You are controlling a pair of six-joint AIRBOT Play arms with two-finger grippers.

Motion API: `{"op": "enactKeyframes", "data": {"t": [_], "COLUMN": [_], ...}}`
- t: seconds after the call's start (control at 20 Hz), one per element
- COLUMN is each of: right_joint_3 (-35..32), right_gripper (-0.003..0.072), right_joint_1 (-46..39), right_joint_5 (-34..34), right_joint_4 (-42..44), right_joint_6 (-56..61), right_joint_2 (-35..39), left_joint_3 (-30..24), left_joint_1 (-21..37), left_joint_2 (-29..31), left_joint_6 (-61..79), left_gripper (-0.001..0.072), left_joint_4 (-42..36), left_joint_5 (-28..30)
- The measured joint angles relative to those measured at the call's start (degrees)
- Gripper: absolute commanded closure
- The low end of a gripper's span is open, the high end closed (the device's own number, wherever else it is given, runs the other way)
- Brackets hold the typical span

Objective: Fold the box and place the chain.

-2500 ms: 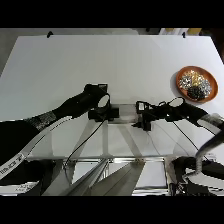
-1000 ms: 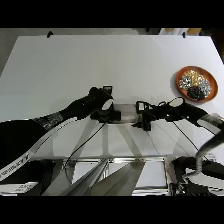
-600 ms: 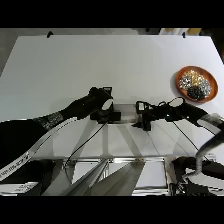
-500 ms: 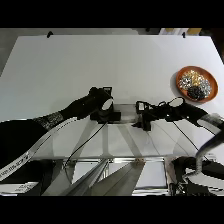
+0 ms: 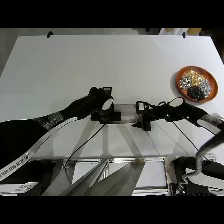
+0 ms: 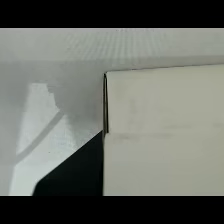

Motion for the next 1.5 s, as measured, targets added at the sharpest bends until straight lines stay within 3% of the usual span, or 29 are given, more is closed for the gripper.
{"op": "enactKeyframes", "data": {"t": [0.05, 0.45, 0.7, 0.75, 0.85, 0.9, 1.05, 1.15, 1.25, 1.3, 1.5], "right_joint_3": [0.0, 0.0, 0.0, 0.0, 0.0, 0.0, 0.0, 0.0, 0.0, 0.0, 0.0], "right_gripper": [0.0287, 0.0287, 0.0287, 0.0287, 0.0287, 0.0287, 0.0287, 0.0287, 0.0287, 0.0287, 0.0287], "right_joint_1": [0.0, 0.0, 0.0, 0.0, 0.0, 0.0, 0.0, 0.0, 0.0, 0.0, 0.0], "right_joint_5": [0.0, 0.0, 0.0, 0.0, 0.0, 0.0, 0.0, 0.1, 0.1, 0.1, 0.2], "right_joint_4": [0.0, 0.0, 0.0, 0.0, 0.0, 0.0, 0.0, 0.0, 0.0, 0.0, 0.0], "right_joint_6": [0.0, 0.0, 0.0, 0.0, 0.0, 0.0, 0.0, 0.0, 0.0, 0.0, 0.0], "right_joint_2": [0.0, 0.0, 0.0, 0.0, 0.0, 0.0, 0.0, 0.0, 0.0, 0.0, 0.0], "left_joint_3": [0.0, 0.0, -0.6, -1.5, -4.7, -7.1, -15.5, -21.9, -26.4, -27.8, -30.2], "left_joint_1": [0.1, 3.6, 10.4, 12.6, 17.8, 20.6, 27.1, 29.8, 30.9, 30.9, 28.4], "left_joint_2": [0.0, 6.5, 14.9, 17.5, 22.7, 25.3, 30.0, 30.2, 27.1, 24.8, 15.7], "left_joint_6": [0.0, 5.3, 19.6, 23.8, 34.5, 42.4, 72.1, 95.5, 117.6, 126.9, 150.0], "left_gripper": [0.0370, 0.0364, 0.0362, 0.0334, 0.0075, 0.0076, 0.0076, 0.0076, 0.0056, 0.0010, 0.0012], "left_joint_4": [0.0, -0.3, -2.6, -3.6, -4.9, -6.1, -12.9, -20.9, -30.2, -34.4, -46.7], "left_joint_5": [0.1, -2.3, -12.5, -14.4, -15.9, -15.5, -9.4, -1.7, 5.3, 8.2, 14.8]}}
